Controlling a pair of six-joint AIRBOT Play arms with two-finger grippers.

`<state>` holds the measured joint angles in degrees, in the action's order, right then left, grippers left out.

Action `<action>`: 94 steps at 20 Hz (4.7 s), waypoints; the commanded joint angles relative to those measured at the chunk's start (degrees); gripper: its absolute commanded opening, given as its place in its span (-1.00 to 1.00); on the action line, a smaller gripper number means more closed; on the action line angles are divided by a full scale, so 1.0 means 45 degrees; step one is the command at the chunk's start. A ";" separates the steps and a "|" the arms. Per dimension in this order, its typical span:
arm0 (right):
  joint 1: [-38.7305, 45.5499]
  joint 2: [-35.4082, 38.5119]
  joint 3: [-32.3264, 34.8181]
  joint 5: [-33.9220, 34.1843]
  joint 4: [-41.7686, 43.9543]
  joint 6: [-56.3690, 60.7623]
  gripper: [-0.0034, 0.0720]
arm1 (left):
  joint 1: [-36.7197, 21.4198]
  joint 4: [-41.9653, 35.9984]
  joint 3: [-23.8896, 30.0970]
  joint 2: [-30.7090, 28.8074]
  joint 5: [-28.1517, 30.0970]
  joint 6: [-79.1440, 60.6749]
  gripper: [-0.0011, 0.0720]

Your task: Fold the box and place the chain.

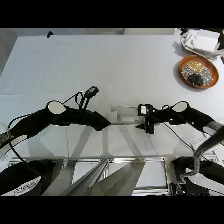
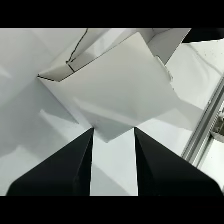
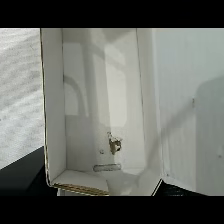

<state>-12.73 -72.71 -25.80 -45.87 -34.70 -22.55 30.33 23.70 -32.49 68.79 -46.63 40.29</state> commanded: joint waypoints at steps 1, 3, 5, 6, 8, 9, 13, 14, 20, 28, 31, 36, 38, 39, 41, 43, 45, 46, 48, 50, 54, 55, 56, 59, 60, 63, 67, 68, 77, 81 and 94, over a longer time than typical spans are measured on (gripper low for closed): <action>0.0000 0.0010 0.0005 0.0000 0.0000 0.0000 -0.13 | 0.0034 0.0005 -0.0005 0.0005 0.0102 0.0044 -0.16; 0.0000 0.0010 0.0005 0.0000 0.0000 0.0000 -0.13 | 0.0029 0.0087 -0.0005 0.0005 0.0583 0.0248 0.06; 0.0000 0.0010 0.0005 0.0000 0.0000 0.0000 -0.13 | 0.0029 0.0141 -0.0010 0.0005 0.1083 0.0631 0.10; 0.0000 0.0010 0.0005 0.0000 0.0000 0.0000 -0.13 | 0.0034 0.0170 -0.0010 0.0005 0.1171 0.0631 0.10; 0.0000 0.0010 0.0005 0.0000 0.0000 0.0000 -0.13 | 0.0029 0.0194 -0.0010 0.0005 0.1277 0.0889 0.10; 0.0000 0.0010 0.0005 0.0000 0.0000 0.0000 -0.13 | 0.0029 0.0189 -0.0010 0.0005 0.1277 0.0913 0.10; 0.0000 0.0010 0.0005 0.0000 0.0000 0.0000 -0.13 | 0.0029 0.0219 -0.0131 -0.0024 0.0874 0.0729 0.10; 0.0000 0.0010 0.0005 0.0000 0.0000 0.0000 -0.13 | 0.0000 0.0267 -0.0131 -0.0044 0.0471 0.0578 0.10; 0.0000 0.0010 0.0005 0.0000 0.0000 0.0000 -0.13 | -0.1311 0.0563 0.0170 -0.0136 -0.3507 -0.0486 0.41; 0.0000 0.0010 0.0005 0.0000 0.0000 0.0000 -0.13 | -0.5532 0.0272 0.1389 -0.1506 -0.4503 -0.1457 0.38; 0.0000 0.0010 0.0005 0.0000 0.0000 0.0000 -0.13 | -0.6489 0.0384 0.1399 -0.1404 -0.4405 -0.1127 -0.25; 0.0000 0.0010 0.0005 0.0000 0.0000 0.0000 -0.13 | -0.5843 0.0418 0.1394 0.0253 -0.3225 0.0729 -0.65; 0.0000 0.0010 0.0005 0.0000 -0.0005 0.0000 -0.13 | -0.4979 0.0204 0.1365 0.0971 -0.2705 0.0733 -0.65; 0.0000 0.0010 0.0005 0.0000 0.0000 0.0000 -0.13 | -0.4503 -0.0005 0.1277 0.1292 -0.2409 0.0733 -0.65; 0.0000 0.0010 0.0005 0.0000 0.0000 0.0000 -0.13 | -0.3623 -0.0287 0.0869 0.1865 -0.1715 0.0777 -0.68; 0.0000 0.0010 0.0005 0.0000 0.0000 0.0000 -0.13 | -0.2929 -0.0413 0.0287 0.2477 -0.1190 0.0884 -0.68; 0.0000 0.0010 0.0005 0.0000 0.0000 0.0000 -0.13 | -0.2467 -0.0461 -0.0287 0.2987 -0.1214 0.1107 -0.68; 0.0000 0.0010 0.0005 0.0000 -0.0005 0.0000 -0.13 | -0.2297 -0.0481 -0.0486 0.3094 -0.1224 0.1103 -0.68; 0.0000 0.0010 0.0005 0.0000 0.0000 0.0000 -0.13 | -0.2161 -0.0602 -0.0704 0.3079 -0.1394 0.1044 -0.66; 0.0000 0.0010 0.0005 0.0000 0.0000 0.0000 -0.13 | -0.2166 -0.0593 -0.0976 0.3079 -0.2050 0.1035 -0.59; 0.0000 0.0010 0.0005 0.0000 0.0000 0.0000 -0.13 | -0.2166 -0.0597 -0.1253 0.2880 -0.2744 0.1039 0.13; 0.0000 0.0010 0.0005 0.0000 0.0000 0.0000 -0.13 | -0.2166 -0.0593 -0.1273 0.2793 -0.2827 0.1035 0.16; 0.0000 0.0010 0.0005 0.0000 0.0000 0.0000 -0.13 | -0.2142 -0.0607 -0.1277 0.2705 -0.2895 0.1035 0.16; 0.0000 0.0010 0.0005 0.0000 0.0000 0.0000 -0.13 | -0.1943 -0.0763 -0.1302 0.2608 -0.2919 0.1020 0.16; 0.0000 0.0010 0.0005 0.0000 0.0000 0.0000 -0.13 | -0.1836 -0.0899 -0.1302 0.2608 -0.2914 0.0845 0.16; 0.0000 0.0010 0.0005 0.0000 0.0000 0.0000 -0.13 | -0.1341 -0.1127 -0.1307 0.2608 -0.2773 0.0379 0.19; 0.0000 0.0010 0.0005 0.0000 0.0000 0.0000 -0.13 | -0.0860 -0.1035 -0.1472 0.2608 -0.1574 0.0928 0.43; 0.0000 0.0010 0.0005 0.0000 0.0000 0.0000 -0.13 | -0.0748 -0.0894 -0.1642 0.2608 -0.1375 0.1195 0.43; 0.0000 0.0010 0.0005 0.0000 0.0000 0.0000 -0.13 | 0.0520 0.3667 -0.3259 0.2793 -0.1015 0.6042 0.42; 0.0000 0.0010 0.0005 0.0000 0.0000 0.0000 -0.13 | 0.0976 0.5299 -0.4099 0.2793 -0.1039 0.7553 0.42; 0.0000 0.0010 0.0005 0.0000 0.0000 0.0000 -0.13 | 0.2647 0.8971 -0.6572 0.4469 -0.2380 1.2546 0.41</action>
<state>-12.75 -72.71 -25.80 -45.84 -34.70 -22.55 40.99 59.27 -59.59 87.02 -54.96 90.32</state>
